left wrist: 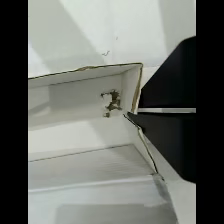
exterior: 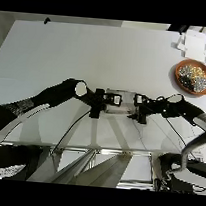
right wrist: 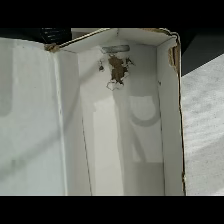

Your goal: Fold the box and place the chain.

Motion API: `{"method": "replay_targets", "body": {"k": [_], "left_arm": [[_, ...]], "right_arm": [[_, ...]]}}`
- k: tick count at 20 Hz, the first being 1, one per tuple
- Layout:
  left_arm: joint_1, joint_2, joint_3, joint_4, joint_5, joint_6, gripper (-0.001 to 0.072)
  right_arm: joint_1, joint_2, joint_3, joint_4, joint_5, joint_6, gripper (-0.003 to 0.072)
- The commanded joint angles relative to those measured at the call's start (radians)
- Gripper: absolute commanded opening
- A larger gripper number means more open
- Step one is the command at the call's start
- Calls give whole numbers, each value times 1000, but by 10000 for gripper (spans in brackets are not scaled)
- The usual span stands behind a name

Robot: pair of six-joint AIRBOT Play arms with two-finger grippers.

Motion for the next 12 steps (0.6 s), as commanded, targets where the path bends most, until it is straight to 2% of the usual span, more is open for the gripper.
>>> {"method": "replay_targets", "body": {"k": [1, 4, 5, 8, 9, 10, 12], "left_arm": [[-3, -7, 0, -28, 15, 13, 26], [-11, -37, 0, -59, 59, 3, 29], [-17, -45, 0, -82, 78, 3, 52], [-28, -52, 0, -111, 104, 3, 281], [-28, -52, 0, -110, 102, 2, 322], [-28, -51, 0, -110, 93, 2, 346], [-27, -47, 0, -104, 55, -1, 308]], "right_arm": [[0, 0, 0, 0, 0, 0, 415], [0, 0, 0, 0, 0, 0, 415], [0, 0, 0, 0, 0, 0, 415], [0, 0, 0, 0, 0, 0, 415], [0, 0, 0, 0, 0, 0, 415], [0, 0, 0, 0, 0, 0, 415], [0, 0, 0, 0, 0, 0, 415]]}}
